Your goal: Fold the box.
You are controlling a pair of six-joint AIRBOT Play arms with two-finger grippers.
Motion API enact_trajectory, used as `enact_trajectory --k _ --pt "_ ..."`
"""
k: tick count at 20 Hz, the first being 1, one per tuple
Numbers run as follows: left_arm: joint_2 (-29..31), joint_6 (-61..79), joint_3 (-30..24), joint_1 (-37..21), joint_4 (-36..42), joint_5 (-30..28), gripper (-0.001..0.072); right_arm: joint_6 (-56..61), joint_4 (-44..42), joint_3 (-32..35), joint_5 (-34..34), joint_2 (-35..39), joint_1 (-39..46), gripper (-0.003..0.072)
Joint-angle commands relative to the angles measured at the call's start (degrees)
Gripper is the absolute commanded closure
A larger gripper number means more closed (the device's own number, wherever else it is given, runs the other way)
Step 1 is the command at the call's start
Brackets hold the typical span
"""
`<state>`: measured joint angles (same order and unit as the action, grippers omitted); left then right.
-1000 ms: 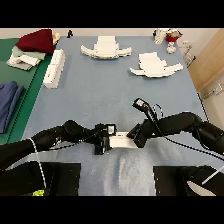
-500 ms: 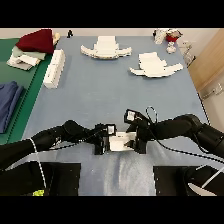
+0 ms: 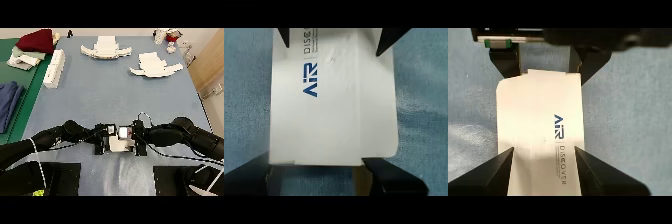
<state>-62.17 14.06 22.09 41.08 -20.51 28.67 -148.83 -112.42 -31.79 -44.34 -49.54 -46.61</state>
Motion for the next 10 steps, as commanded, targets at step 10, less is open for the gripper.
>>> enact_trajectory --k 10 --pt "0.0 0.0 0.0 0.0 0.0 0.0 0.0194 -0.2 5.7 0.0 4.9 2.7 -2.1 0.0117"
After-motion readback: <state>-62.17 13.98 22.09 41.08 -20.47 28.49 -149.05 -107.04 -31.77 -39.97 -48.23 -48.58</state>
